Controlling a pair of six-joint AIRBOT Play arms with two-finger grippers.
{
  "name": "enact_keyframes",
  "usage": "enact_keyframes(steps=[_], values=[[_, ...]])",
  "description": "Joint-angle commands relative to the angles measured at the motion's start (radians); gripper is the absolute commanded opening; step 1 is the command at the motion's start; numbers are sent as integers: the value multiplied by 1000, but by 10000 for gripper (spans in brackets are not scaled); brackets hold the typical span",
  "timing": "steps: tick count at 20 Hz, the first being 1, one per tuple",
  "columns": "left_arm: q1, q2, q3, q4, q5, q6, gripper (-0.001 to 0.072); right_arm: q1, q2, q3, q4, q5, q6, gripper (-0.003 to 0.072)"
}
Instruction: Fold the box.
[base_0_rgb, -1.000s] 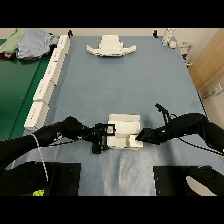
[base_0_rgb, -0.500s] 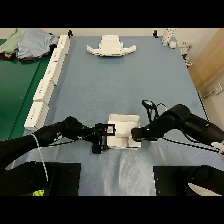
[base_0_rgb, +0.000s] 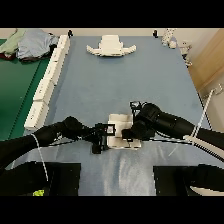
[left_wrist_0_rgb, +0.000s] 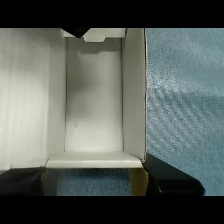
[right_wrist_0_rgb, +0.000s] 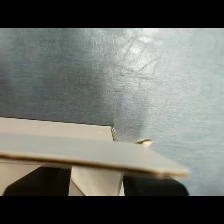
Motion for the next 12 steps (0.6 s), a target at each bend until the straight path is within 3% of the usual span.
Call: enact_keyframes(steps=[1, 6, 8, 9, 12], values=[[0, 0, 1, 0, 0, 0, 451, 32, -26, 14, -23, -19, 78, 428], [0, 0, 1, 0, 0, 0, 451, 63, -43, 14, -71, -22, 153, 412], [0, 0, 1, 0, 0, 0, 451, 64, -43, 14, -96, -26, 164, 265], [0, 0, 1, 0, 0, 0, 452, 64, -43, 14, -105, -30, 164, 136], [0, 0, 1, 0, 0, 0, 452, 64, -43, 14, -113, -31, 164, 5]])
